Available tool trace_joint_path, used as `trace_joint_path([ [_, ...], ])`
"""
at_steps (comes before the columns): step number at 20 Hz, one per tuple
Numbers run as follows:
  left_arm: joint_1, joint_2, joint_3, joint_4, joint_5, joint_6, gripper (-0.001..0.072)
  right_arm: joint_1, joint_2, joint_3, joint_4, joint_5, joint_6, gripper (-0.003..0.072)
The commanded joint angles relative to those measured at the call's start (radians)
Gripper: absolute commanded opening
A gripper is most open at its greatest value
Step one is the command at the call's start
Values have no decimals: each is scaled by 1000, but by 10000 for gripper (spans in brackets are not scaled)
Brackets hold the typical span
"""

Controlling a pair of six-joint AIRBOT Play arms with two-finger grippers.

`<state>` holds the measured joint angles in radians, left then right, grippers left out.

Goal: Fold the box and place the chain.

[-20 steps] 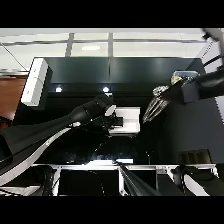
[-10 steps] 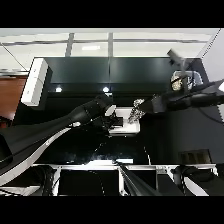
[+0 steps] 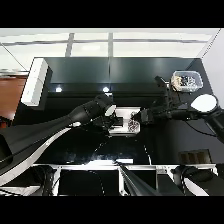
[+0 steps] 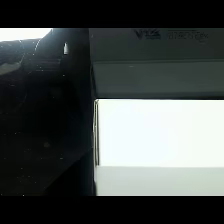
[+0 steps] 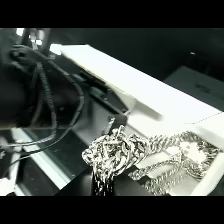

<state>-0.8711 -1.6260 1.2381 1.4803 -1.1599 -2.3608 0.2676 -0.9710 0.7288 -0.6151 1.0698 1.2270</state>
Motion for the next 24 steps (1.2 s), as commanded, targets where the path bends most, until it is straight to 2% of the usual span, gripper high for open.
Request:
trace_joint_path([
  [1, 0, -6, -1, -1, 2, 0, 27, 21, -24, -13, -45, -43, 16, 51],
  [2, 0, -8, -1, -1, -3, 0, 27, 24, -26, -13, -50, -43, 18, 152],
  [3, 0, -12, -1, -1, -10, 0, 27, 26, -26, -13, -50, -43, 18, 167],
  [5, 0, -21, 0, -1, -30, 1, 27, 11, -24, 3, -96, -21, 18, 167],
  [9, 0, -23, 0, -3, -62, 19, 28, -146, -10, 151, -292, 109, 18, 164],
  [13, 0, -22, 1, 0, -105, 18, 29, -276, 33, 204, -297, 172, 5, 164],
  [21, 0, -21, 87, 12, -108, -30, 29, -291, 35, 203, -305, 205, 2, 164],
  [22, 0, -20, 89, 11, -108, -31, 77, -291, 35, 203, -306, 205, 2, 164],
  [23, 0, -20, 95, 11, -116, -31, 240, -291, 35, 203, -306, 205, 2, 164],
  [24, 0, -19, 107, 16, -139, -30, 352, -291, 35, 204, -306, 203, 2, 164],
])
